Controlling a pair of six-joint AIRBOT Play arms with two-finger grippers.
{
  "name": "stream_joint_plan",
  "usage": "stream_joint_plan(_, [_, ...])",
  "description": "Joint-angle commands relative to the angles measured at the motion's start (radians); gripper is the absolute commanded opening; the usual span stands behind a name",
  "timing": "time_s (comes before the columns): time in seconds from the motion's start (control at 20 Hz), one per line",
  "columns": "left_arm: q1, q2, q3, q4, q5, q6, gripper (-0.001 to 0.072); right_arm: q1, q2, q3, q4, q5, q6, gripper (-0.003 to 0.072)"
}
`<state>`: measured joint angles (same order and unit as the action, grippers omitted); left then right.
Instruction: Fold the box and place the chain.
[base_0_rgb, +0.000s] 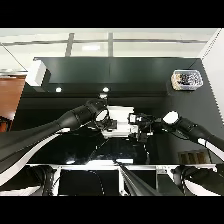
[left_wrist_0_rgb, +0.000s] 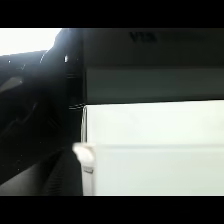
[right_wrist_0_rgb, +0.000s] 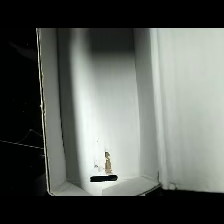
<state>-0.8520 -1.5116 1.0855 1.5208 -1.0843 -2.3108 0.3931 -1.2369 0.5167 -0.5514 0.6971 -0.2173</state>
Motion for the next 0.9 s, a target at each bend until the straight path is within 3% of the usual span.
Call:
stream_joint_plan(0.0, [0.000,0.000,0.001,0.015,0.007,-0.002,0.0500,0.000,0.000,0.000,0.000,0.001,0.000,0.0440])
stream_joint_plan(0.05, [0.000,0.000,0.001,0.011,0.007,-0.002,0.0382,0.000,0.000,0.000,0.000,0.001,0.000,0.0440])
stream_joint_plan(0.1, [0.000,0.000,0.001,0.011,0.007,-0.002,0.0138,0.000,0.000,0.000,0.000,0.001,0.000,0.0440])
stream_joint_plan(0.15, [0.000,0.000,0.001,0.011,0.012,-0.002,0.0025,0.000,0.000,0.000,0.000,0.001,0.000,0.0440])
stream_joint_plan(0.4, [0.000,0.000,0.001,0.011,0.013,-0.002,0.0024,0.000,0.000,0.000,-0.003,0.001,0.000,0.0442])
stream_joint_plan(0.45, [0.000,0.000,0.001,0.011,0.014,-0.002,0.0024,-0.001,0.000,0.000,-0.003,0.001,0.006,0.0483])
stream_joint_plan(0.5, [0.000,0.000,0.001,0.011,0.014,-0.002,0.0024,-0.001,0.000,0.000,-0.010,-0.006,0.048,0.0720])
stream_joint_plan(0.85, [0.000,0.000,0.001,0.007,0.005,-0.002,0.0025,-0.022,0.143,0.003,-0.213,0.053,0.196,0.0720])
